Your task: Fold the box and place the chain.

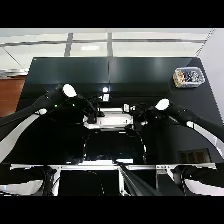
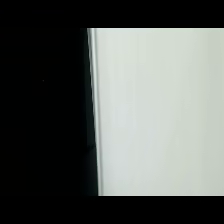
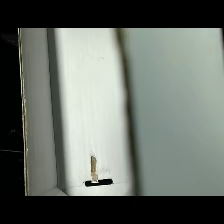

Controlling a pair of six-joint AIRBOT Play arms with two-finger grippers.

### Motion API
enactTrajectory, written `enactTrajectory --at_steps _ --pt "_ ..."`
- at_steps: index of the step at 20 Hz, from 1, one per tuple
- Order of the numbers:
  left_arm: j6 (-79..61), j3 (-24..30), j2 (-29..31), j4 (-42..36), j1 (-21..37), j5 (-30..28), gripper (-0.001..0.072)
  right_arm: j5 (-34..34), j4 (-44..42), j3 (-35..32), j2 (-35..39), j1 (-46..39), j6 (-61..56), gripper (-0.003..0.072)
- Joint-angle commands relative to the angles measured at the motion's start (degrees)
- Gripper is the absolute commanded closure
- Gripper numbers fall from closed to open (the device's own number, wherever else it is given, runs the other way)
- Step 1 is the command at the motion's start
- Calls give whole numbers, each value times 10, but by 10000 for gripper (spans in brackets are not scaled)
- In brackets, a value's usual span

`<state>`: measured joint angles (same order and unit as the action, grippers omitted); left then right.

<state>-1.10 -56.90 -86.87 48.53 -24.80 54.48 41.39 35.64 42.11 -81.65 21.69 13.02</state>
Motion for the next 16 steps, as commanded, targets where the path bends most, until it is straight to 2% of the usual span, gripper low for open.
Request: enactTrajectory --at_steps 1,4,16 --pt "0 0 0 0 0 0 686 0 -3 0 0 -5 0 -27" --pt "0 0 0 0 0 0 686 24 -18 3 0 -19 12 -27" --pt "0 0 0 0 0 0 686 8 -4 3 -1 -9 1 -27"
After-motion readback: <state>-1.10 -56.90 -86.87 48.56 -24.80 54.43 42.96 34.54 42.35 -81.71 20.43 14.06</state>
